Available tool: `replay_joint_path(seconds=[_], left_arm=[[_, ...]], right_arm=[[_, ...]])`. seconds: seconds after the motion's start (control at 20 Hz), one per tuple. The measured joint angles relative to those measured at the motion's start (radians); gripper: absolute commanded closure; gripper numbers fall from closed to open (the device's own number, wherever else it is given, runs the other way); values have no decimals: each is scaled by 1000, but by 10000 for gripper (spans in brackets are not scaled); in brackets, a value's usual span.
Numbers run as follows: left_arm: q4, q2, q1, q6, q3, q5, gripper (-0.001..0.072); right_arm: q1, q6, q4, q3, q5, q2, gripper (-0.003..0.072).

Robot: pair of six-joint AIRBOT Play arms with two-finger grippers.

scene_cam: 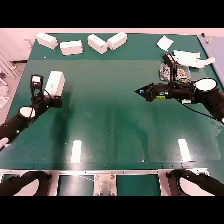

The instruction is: Fold the box and place the chain.

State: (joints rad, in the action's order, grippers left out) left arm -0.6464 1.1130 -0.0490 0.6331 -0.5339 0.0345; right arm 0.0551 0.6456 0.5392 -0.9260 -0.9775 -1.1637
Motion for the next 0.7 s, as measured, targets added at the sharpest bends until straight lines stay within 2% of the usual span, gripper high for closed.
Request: replay_joint_path(seconds=[0.05, 0.15, 0.2, 0.25, 0.3, 0.4, 0.45, 0.7], left_arm=[[0, 5, 0, 5, 10, -7, 687], [0, 20, 0, 10, 22, -25, 266], [0, 30, 0, 13, 26, -28, 157], [0, 37, 0, 14, 29, -31, 150], [0, 42, 0, 16, 30, -35, 67], [0, 49, 0, 16, 32, -43, -3], [-1, 51, 0, 12, 33, -43, -11], [-6, 29, 0, -7, 24, -37, -11]], right_arm=[[1, 0, -1, 0, -4, 0, 672], [3, 1, -5, 0, -6, 0, 671], [4, 2, -8, 0, -6, 0, 671], [5, 2, -10, 0, -6, 0, 652], [5, 3, -15, 0, -8, 0, 551], [5, 3, -19, 0, -9, 0, 421], [5, 3, -23, 0, -9, 0, 374], [5, 2, -25, 0, -10, 2, 366]])
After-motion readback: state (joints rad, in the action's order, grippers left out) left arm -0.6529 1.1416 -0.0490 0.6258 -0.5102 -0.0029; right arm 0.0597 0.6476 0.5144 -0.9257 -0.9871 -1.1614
